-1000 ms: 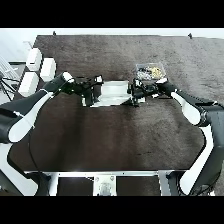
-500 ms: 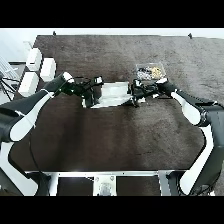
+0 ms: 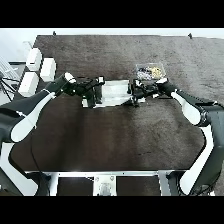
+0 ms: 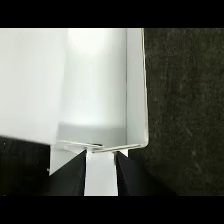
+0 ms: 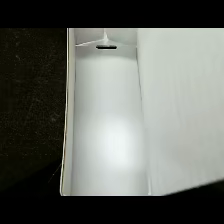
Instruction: Fold the box and place the chain.
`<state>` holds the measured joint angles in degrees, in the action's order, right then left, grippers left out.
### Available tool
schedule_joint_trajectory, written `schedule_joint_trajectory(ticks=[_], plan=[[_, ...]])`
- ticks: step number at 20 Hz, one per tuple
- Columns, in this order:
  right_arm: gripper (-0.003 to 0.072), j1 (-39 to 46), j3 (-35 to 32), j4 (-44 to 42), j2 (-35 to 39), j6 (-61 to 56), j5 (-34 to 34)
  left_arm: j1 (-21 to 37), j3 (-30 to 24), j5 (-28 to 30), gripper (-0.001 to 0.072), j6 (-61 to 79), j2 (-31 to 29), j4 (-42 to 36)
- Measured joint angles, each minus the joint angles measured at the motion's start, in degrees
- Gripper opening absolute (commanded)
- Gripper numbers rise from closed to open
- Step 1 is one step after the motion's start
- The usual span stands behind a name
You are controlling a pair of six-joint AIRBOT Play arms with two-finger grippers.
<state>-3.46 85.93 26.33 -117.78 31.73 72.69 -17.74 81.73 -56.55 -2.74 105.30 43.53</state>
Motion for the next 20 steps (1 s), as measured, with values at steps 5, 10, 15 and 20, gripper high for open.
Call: schedule_joint_trajectory(ticks=[5, 10, 15, 20], plan=[[0.0495, 0.02, 0.00, 0.00, 0.00, -0.02, -0.07, -0.55, 0.00, 1.25, 0.0161, 1.49, 0.00, -0.63], [0.0495, 0.02, 0.02, -0.04, 0.04, -0.04, -0.11, -0.63, 0.00, 2.64, 0.0161, 3.89, 0.02, -4.04], [0.0495, -0.15, 0.00, 0.02, 0.04, 0.09, 0.59, -0.81, 0.04, 2.80, 0.0161, 5.75, -0.02, -8.22], [0.0494, -0.04, 0.00, 0.00, 0.02, 0.00, 0.39, -0.68, 0.02, 3.04, 0.0164, 7.19, 0.02, -9.16]])
